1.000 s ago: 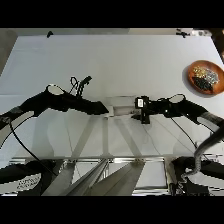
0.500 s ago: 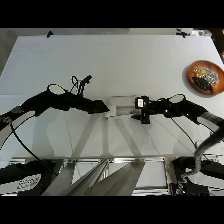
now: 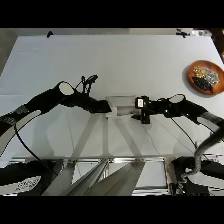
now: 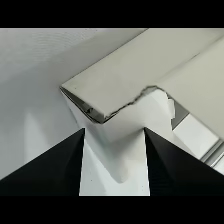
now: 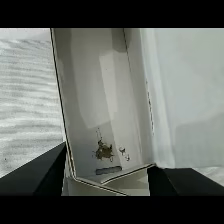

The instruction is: Fold the box and place the chain.

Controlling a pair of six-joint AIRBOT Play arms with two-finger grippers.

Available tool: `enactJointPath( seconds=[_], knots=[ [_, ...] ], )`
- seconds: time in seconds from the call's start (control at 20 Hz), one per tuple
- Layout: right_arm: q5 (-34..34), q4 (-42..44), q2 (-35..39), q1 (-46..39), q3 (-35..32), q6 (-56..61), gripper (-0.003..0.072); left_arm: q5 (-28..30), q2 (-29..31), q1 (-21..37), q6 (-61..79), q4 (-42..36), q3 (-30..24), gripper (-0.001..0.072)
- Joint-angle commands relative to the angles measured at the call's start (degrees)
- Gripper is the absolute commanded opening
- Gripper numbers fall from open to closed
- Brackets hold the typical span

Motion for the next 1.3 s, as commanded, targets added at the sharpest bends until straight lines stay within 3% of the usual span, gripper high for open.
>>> enactJointPath(
  seconds=[0.0, 0.2, 0.75, 0.8, 0.9, 1.25],
  knots=[
    [0.0, 0.0, 0.0, 0.0, 0.0, 0.0, 0.0401, 2.6, 0.0, -2.2, -6.3, 4.1, 1.8, 0.0418],
    [0.0, 0.0, 0.0, 0.0, 0.0, 0.0, 0.0401, 4.5, 0.0, -4.7, -14.1, 9.3, 2.5, 0.0417],
    [0.0, 0.0, 0.0, 0.0, 0.0, 0.0, 0.0401, 8.7, 0.0, -4.9, -20.3, 10.3, 2.5, 0.0391],
    [0.0, 0.0, 0.0, 0.0, 0.0, 0.0, 0.0401, 8.1, 0.1, -4.9, -18.8, 10.3, 2.5, 0.0408],
    [0.0, 0.0, 0.0, 0.0, 0.0, 0.0, 0.0401, 5.8, 0.3, -4.8, -15.9, 10.3, 2.5, 0.0519],
    [0.0, 0.0, 0.0, 0.0, 0.0, 0.0, 0.0401, -0.5, 0.5, -4.5, -12.1, 10.7, 2.5, 0.0504]
  ],
)
